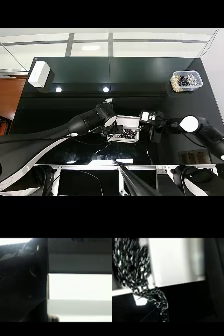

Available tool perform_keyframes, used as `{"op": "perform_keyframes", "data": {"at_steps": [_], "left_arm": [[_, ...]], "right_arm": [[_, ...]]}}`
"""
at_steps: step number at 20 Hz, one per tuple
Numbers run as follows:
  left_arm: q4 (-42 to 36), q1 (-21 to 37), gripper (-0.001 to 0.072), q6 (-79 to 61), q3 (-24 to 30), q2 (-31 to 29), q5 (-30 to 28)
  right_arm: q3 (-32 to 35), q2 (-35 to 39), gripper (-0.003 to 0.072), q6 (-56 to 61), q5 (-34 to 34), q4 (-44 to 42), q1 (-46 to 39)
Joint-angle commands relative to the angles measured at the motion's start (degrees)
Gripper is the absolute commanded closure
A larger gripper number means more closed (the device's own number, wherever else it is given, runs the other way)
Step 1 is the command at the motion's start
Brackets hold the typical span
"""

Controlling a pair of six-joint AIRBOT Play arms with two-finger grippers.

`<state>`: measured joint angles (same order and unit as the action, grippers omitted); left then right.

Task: Fold the box and place the chain.

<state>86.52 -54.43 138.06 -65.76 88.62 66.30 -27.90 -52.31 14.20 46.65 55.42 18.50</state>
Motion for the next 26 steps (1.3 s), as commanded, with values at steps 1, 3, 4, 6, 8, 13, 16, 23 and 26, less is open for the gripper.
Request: {"op": "perform_keyframes", "data": {"at_steps": [1, 3, 4, 6, 8, 13, 16, 23, 26], "left_arm": [[0.0, 0.0, 0.0682, 0.0, 0.0, 0.0, -0.2], [0.0, 0.0, 0.0682, 0.0, 0.0, 0.0, -0.2], [0.0, 0.0, 0.0682, 0.0, 0.0, 0.0, -0.2], [0.0, 0.0, 0.0682, 0.0, 0.0, 0.0, -0.2], [0.0, 0.0, 0.0682, 0.0, 0.0, 0.0, -0.2], [-0.7, 0.0, 0.0682, 0.1, 0.0, 0.0, -1.5], [-0.7, 0.0, 0.0683, -0.1, 0.0, 0.0, -1.8], [-2.8, 0.4, 0.0324, 0.3, -0.6, 0.0, -0.9], [-3.2, 1.5, 0.0094, -5.2, -3.2, -1.3, 0.5]], "right_arm": [[-4.9, 5.6, 0.0628, 15.5, 12.1, 1.0, 0.1], [-8.5, 6.7, 0.0628, 26.5, 18.5, -4.6, 0.1], [-9.2, 6.7, 0.0628, 31.9, 18.9, -9.2, 0.1], [-9.2, 6.4, 0.0628, 35.7, 18.1, -16.8, 0.8], [-9.2, 6.4, 0.0627, 37.9, 13.7, -18.4, 3.0], [-9.2, 6.3, 0.0529, 40.7, 8.3, -17.9, 5.2], [-9.2, 6.6, 0.0178, 43.9, 9.4, -13.6, 4.2], [-10.7, 10.6, 0.0178, 44.7, 21.6, -9.2, -12.2], [-10.7, 11.1, 0.0178, 44.7, 23.6, -9.2, -18.3]]}}
